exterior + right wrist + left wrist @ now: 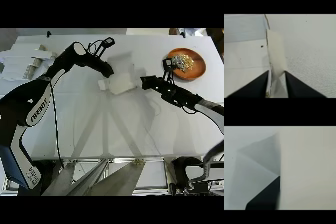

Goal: Fold the box and place the chain.

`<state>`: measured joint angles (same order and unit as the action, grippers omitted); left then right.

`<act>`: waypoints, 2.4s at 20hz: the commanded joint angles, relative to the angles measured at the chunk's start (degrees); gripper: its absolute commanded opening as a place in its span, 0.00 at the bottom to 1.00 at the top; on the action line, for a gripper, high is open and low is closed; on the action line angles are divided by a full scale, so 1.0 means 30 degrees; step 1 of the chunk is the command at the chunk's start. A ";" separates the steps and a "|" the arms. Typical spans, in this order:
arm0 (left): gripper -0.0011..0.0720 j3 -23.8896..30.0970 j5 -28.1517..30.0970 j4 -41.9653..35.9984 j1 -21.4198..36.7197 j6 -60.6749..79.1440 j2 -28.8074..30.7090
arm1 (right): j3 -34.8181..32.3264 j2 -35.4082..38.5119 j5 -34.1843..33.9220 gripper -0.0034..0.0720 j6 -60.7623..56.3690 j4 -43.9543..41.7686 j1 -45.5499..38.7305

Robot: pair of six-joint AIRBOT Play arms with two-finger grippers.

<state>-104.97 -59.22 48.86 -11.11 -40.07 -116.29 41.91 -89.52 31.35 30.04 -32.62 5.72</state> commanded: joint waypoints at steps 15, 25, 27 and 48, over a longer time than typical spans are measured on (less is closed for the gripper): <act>0.01 -0.0007 -0.8182 -0.2550 -0.0051 0.6113 0.0503 | -0.0007 0.5829 0.0022 0.68 -0.0022 0.1610 -0.0991; 0.01 0.0117 -0.5326 -0.1792 -0.0998 0.8182 0.0000 | -0.0007 0.6105 0.0022 0.68 -0.0073 0.2448 -0.0991; 0.01 0.0816 -0.4903 -0.1843 -0.0678 0.8138 -0.0146 | -0.0007 0.6098 -0.0015 0.68 -0.0066 0.2455 -0.0991; 0.01 0.1851 -0.2331 -0.4248 -0.0612 1.1584 -0.1450 | -0.0007 0.6062 -0.0845 0.68 -0.0073 0.2455 -0.0991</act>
<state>-99.44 -66.04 35.94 -12.93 -7.29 -120.22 41.89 -71.29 28.82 29.85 -25.26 2.74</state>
